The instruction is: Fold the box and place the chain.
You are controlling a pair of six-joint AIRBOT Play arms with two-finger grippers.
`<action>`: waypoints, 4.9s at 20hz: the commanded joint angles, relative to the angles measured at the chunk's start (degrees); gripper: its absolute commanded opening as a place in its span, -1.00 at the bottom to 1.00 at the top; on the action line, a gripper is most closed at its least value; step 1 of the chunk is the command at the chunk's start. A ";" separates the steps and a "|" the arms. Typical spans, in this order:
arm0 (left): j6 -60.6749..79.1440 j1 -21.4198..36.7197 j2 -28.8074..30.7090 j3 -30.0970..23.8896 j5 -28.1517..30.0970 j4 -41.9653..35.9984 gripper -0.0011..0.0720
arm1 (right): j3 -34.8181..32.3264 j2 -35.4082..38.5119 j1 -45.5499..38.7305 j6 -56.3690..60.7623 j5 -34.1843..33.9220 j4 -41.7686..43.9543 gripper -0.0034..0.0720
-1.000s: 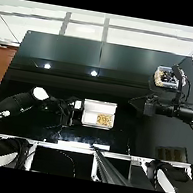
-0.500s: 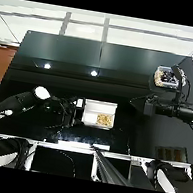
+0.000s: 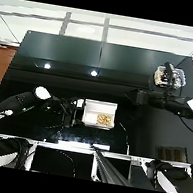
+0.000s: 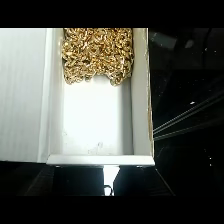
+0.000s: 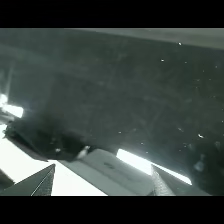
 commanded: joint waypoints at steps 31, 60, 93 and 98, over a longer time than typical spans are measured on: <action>0.00 -0.02 -0.04 0.04 -0.13 -0.02 -0.03 | 0.87 -9.77 21.88 -39.87 2.69 -7.26 0.95; -0.15 -0.04 -0.04 0.04 -0.33 -0.02 -0.03 | 0.90 -6.58 26.67 -34.45 -1.25 -16.22 0.38; -0.20 -0.04 -0.04 0.04 -0.31 -0.02 -0.03 | 0.70 -7.30 26.69 -27.63 1.53 -16.09 -0.09; -0.20 -0.04 -0.04 0.04 -0.31 -0.02 -0.03 | 0.70 -7.30 26.69 -27.61 1.55 -16.11 -0.09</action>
